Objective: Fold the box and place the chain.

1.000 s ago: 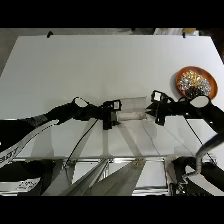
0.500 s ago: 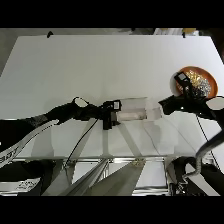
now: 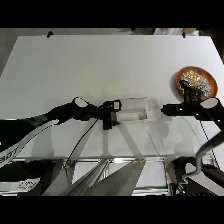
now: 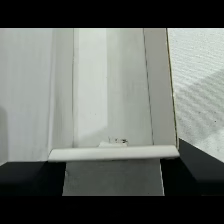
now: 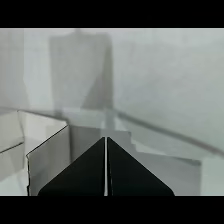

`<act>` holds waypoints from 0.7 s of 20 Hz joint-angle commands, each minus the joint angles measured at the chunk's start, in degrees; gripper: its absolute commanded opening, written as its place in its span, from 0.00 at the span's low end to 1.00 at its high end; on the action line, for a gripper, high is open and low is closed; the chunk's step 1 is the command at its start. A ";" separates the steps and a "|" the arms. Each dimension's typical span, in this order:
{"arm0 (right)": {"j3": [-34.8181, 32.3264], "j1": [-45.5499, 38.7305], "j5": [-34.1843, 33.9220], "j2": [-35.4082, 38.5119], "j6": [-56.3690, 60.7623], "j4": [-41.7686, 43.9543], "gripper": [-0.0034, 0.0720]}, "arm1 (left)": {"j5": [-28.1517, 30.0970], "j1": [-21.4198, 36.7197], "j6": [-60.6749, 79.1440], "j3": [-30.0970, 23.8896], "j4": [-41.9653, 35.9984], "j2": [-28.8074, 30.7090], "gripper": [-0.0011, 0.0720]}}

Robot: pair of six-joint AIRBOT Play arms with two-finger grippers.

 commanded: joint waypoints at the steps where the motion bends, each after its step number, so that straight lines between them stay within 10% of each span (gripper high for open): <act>1: -0.31 1.84 3.19 -4.87 0.74 3.43 0.06 | 0.02 0.00 0.00 0.02 0.02 0.00 0.30; 8: -0.44 4.17 6.84 -1.99 -4.44 11.15 0.07 | 0.02 0.00 0.00 0.02 0.02 0.00 0.30; 14: -0.44 4.17 11.50 1.77 -5.70 16.70 0.31 | 0.02 0.00 0.02 0.02 0.02 0.00 0.30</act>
